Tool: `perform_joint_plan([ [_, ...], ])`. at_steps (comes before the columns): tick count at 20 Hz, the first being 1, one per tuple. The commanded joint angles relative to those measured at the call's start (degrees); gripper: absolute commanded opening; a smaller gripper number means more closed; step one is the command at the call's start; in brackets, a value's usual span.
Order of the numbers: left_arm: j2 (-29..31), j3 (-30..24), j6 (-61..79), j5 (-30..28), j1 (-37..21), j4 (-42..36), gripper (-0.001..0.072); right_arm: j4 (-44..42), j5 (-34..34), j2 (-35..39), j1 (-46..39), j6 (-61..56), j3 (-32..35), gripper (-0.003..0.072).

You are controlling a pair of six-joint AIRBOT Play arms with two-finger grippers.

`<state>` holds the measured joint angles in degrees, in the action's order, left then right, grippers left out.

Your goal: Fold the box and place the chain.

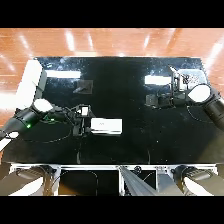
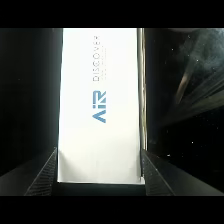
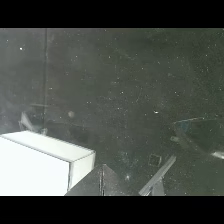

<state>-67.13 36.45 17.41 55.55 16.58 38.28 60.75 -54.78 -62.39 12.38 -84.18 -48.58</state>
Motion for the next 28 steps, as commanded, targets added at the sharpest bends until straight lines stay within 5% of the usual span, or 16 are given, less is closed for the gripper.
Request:
perform_joint_plan([
  [1, -0.81, -0.02, -0.02, -0.31, 0.04, 0.02, 0.0613, 0.00, -0.02, -0.02, -0.04, -0.02, -0.04, 0.0030],
  [12, -1.14, 0.26, -6.25, -1.99, 0.79, 1.79, 0.0601, 0.02, 0.00, -0.02, -0.04, 0.02, -0.04, 0.0031],
  [15, -1.44, 2.05, -12.17, -2.97, 3.23, 8.39, 0.0422, 0.85, -0.02, -0.02, -0.04, 0.00, -0.02, 0.0030],
  [18, -1.73, 2.51, -12.98, -2.95, 4.02, 9.03, 0.0386, 0.85, -0.02, -0.02, -0.04, 0.00, -0.04, 0.0030],
  [20, -1.70, 2.58, -12.96, -3.08, 3.87, 9.09, 0.0136, 0.85, -0.02, -0.02, -0.04, 0.00, -0.04, 0.0030],
  [21, -1.70, 2.69, -12.96, -3.13, 3.87, 9.14, 0.0098, 0.85, -0.02, -0.02, -0.04, 0.00, -0.02, 0.0030],
  [28, 1.18, 6.34, -20.94, -2.51, 3.87, 14.69, 0.0024, 0.83, -0.02, -0.02, -0.04, 0.00, -0.04, 0.0031],
])
